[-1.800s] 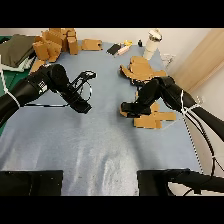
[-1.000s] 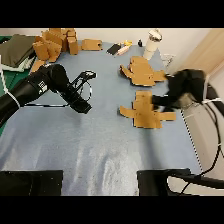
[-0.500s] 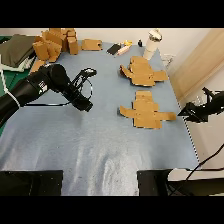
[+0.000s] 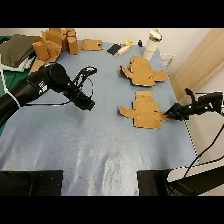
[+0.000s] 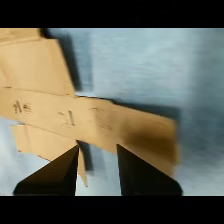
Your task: Fold the box.
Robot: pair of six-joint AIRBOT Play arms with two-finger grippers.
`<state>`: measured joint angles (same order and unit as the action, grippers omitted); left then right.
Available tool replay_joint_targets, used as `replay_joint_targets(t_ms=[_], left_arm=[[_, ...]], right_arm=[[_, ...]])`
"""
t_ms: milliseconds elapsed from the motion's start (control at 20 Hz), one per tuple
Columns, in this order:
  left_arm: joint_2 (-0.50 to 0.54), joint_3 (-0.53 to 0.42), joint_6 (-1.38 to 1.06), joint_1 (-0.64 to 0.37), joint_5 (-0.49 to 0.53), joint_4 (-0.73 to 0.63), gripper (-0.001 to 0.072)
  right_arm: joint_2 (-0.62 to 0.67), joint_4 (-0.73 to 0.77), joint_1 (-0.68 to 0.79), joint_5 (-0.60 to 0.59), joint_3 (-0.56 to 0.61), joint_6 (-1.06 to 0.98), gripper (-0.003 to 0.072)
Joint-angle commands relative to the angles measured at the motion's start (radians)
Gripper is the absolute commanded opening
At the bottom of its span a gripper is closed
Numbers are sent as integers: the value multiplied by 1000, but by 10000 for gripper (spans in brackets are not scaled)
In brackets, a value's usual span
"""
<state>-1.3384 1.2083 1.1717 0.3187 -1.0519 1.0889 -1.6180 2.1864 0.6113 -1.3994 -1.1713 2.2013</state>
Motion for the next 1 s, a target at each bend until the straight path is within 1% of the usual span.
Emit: replay_joint_targets(t_ms=[0,100,150,200,300,350,400,500,600,800,950], left_arm=[[0,0,-5,0,1,-27,12],[0,0,-4,0,-5,-27,13],[-1,0,-4,0,-9,-27,13],[0,0,-4,0,-11,-28,12],[-1,0,-4,0,-14,-27,13],[-1,0,-4,0,-14,-28,12],[-1,0,-4,0,-13,-28,12],[0,0,-4,0,-11,-27,12],[-1,0,-4,0,-11,-33,12],[-1,0,-4,0,-10,-43,12],[-1,0,-4,0,-9,-45,13]], right_arm=[[-4,35,-58,-19,-2,32,350],[5,17,-48,-6,-16,29,350],[7,5,-33,-2,-40,10,354],[7,-8,-12,0,-68,-16,384],[7,-60,38,15,-124,-68,389],[7,-76,65,27,-139,-83,470],[7,-89,90,30,-140,-82,482],[-2,-122,123,28,-138,-82,482],[-16,-117,140,16,-138,-80,482],[-46,-59,129,-13,-137,-44,482],[-50,-53,109,-12,-129,-26,482]])
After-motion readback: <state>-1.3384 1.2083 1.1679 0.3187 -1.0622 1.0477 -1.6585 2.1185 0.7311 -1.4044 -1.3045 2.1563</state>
